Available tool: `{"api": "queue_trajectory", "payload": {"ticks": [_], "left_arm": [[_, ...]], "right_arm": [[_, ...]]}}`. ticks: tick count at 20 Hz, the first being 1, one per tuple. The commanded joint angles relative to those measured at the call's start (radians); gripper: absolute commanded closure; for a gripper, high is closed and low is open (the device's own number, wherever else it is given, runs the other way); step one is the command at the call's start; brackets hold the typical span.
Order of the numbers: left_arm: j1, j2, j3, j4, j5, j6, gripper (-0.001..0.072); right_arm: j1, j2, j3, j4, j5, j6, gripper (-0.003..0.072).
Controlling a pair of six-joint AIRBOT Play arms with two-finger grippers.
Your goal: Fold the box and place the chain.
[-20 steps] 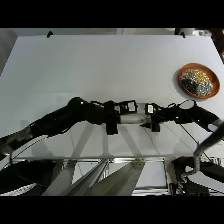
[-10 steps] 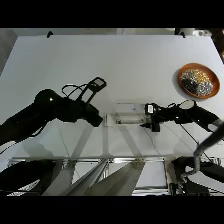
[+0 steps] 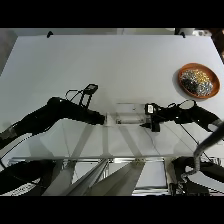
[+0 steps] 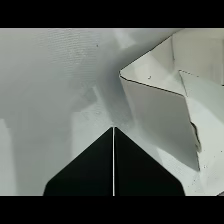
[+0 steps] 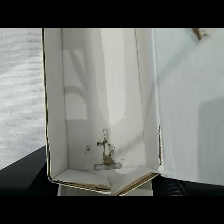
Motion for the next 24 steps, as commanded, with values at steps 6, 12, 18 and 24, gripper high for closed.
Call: {"api": "queue_trajectory", "payload": {"ticks": [6,12,18,24], "left_arm": [[-0.043,-0.067,-0.004,-0.131,-0.103,0.046,0.0698],[-0.087,-0.026,-0.003,-0.208,-0.173,0.158,0.0698],[-0.111,-0.007,-0.003,-0.231,-0.199,0.159,0.0631],[-0.119,-0.006,-0.003,-0.249,-0.219,0.185,0.0616]], "right_arm": [[0.000,0.000,0.000,0.000,0.000,0.000,0.0277],[0.000,0.000,0.000,0.000,0.000,0.000,0.0277],[0.000,0.000,0.000,0.000,0.000,0.000,0.0277],[0.000,0.000,0.000,0.000,0.000,0.000,0.0277]]}}
